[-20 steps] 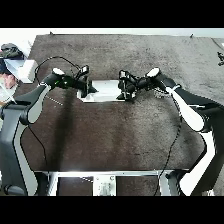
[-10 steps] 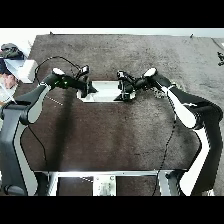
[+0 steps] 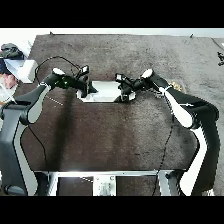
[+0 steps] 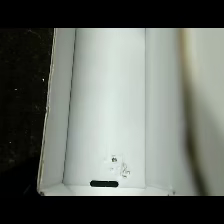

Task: Fold the box and place the chain.

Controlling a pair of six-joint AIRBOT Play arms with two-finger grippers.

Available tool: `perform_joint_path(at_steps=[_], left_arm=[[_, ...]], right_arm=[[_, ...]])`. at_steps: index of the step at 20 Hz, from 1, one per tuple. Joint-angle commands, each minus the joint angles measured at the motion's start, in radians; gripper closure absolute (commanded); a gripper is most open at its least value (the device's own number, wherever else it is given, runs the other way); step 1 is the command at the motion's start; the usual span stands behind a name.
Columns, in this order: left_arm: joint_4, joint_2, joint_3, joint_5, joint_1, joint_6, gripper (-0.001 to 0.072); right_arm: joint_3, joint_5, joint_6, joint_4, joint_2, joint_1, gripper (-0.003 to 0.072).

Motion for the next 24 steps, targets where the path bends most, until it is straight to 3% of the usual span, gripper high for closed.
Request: perform_joint_path(at_steps=[1,4,5,6,24], left_arm=[[0.0,0.0,0.001,0.001,0.0,0.0,0.0697],[0.0,0.0,0.001,0.001,0.0,0.0,0.0696],[0.0,0.0,0.001,0.001,0.0,0.0,0.0697],[0.0,0.0,0.001,0.001,0.0,0.0,0.0697],[0.0,0.0,0.001,0.001,0.0,0.0,0.0697]], right_arm=[[0.001,-0.013,-0.002,0.011,-0.002,0.003,0.016],[0.001,-0.015,0.005,0.005,-0.002,0.003,0.0163],[0.001,-0.014,0.005,0.004,-0.002,0.002,0.0237],[0.001,-0.014,0.005,0.004,-0.002,0.001,0.025],[0.001,-0.015,0.004,0.004,-0.002,-0.002,0.0249]])
